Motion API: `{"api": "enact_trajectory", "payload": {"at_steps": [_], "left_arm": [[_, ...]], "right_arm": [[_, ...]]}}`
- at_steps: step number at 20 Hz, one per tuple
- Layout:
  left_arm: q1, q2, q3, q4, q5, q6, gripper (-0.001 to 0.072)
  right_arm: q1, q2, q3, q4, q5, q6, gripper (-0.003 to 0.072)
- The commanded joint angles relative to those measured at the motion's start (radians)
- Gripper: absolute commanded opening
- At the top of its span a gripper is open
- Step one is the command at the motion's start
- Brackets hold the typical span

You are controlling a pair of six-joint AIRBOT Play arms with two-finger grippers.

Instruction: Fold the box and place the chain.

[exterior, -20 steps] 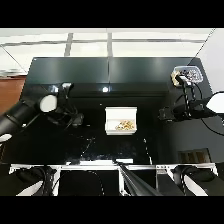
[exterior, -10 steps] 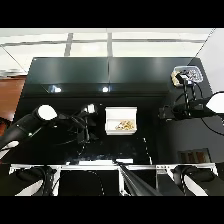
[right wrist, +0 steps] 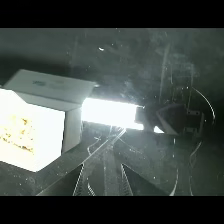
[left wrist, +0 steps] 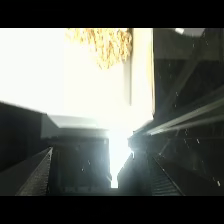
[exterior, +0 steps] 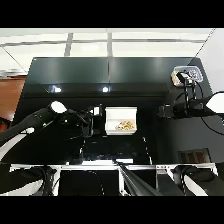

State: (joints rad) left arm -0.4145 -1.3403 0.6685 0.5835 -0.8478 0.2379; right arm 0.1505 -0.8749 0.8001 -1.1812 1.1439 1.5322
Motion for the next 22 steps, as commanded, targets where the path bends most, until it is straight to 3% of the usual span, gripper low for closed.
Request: {"api": "enact_trajectory", "payload": {"at_steps": [1, 12, 13, 15, 16, 17, 18, 20, 22], "left_arm": [[-0.023, -0.036, 0.024, -0.048, 0.013, 0.026, 0.0720], [-0.096, -0.069, 0.067, -0.033, 0.047, 0.016, 0.0716], [-0.099, -0.069, 0.067, -0.033, 0.052, 0.016, 0.0687], [-0.103, -0.069, 0.067, -0.030, 0.055, 0.016, 0.0531], [-0.103, -0.069, 0.067, -0.030, 0.055, 0.016, 0.0507], [-0.103, -0.069, 0.067, -0.030, 0.055, 0.016, 0.0508], [-0.103, -0.069, 0.067, -0.030, 0.055, 0.016, 0.0508], [-0.103, -0.069, 0.067, -0.030, 0.055, 0.016, 0.0507], [-0.103, -0.069, 0.067, -0.030, 0.055, 0.016, 0.0507]], "right_arm": [[-0.001, 0.000, 0.000, 0.002, -0.027, 0.001, 0.0295], [0.002, 0.000, 0.000, 0.002, -0.028, 0.001, 0.0295], [0.002, 0.000, -0.001, 0.004, -0.032, 0.000, 0.0295], [0.002, -0.006, -0.001, 0.014, -0.087, 0.000, 0.0296], [0.002, -0.015, -0.001, 0.031, -0.156, 0.000, 0.0308], [0.002, -0.028, -0.001, 0.064, -0.236, -0.010, 0.0511], [0.002, -0.047, 0.000, 0.124, -0.314, -0.060, 0.0603], [0.005, -0.115, 0.000, 0.332, -0.431, -0.216, 0.0604], [0.034, -0.199, 0.000, 0.480, -0.456, -0.418, 0.0603]]}}
